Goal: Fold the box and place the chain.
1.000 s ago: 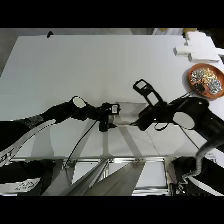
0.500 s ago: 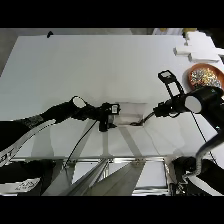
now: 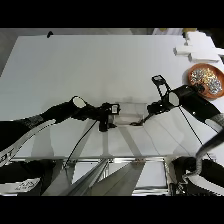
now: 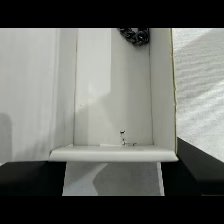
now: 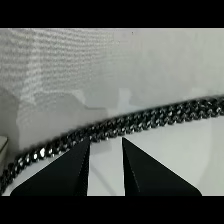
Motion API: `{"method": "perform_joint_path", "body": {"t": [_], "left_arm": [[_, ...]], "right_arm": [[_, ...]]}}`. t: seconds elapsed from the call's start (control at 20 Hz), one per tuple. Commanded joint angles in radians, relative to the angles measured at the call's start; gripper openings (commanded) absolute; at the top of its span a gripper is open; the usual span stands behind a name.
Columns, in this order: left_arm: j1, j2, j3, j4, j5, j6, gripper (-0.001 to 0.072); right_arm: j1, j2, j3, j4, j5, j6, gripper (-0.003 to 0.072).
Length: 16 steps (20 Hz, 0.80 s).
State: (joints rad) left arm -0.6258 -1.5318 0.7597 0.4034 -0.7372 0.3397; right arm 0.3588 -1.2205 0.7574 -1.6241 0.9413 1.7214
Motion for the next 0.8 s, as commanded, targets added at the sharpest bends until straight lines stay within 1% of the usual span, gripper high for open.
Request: {"method": "perform_joint_path", "body": {"t": [0.0, 0.15, 0.75], "left_arm": [[0.001, 0.001, 0.001, 0.001, 0.000, 0.000, 0.0273], [0.001, 0.001, 0.001, 0.000, 0.000, 0.000, 0.0273], [0.001, 0.001, 0.001, 0.000, 0.000, 0.000, 0.0273]], "right_arm": [[0.000, -0.045, 0.000, 0.003, -0.040, 0.036, 0.0220], [-0.001, -0.069, -0.001, 0.006, -0.039, 0.037, 0.0220], [-0.001, -0.070, -0.014, 0.008, -0.050, 0.082, 0.0215]]}}
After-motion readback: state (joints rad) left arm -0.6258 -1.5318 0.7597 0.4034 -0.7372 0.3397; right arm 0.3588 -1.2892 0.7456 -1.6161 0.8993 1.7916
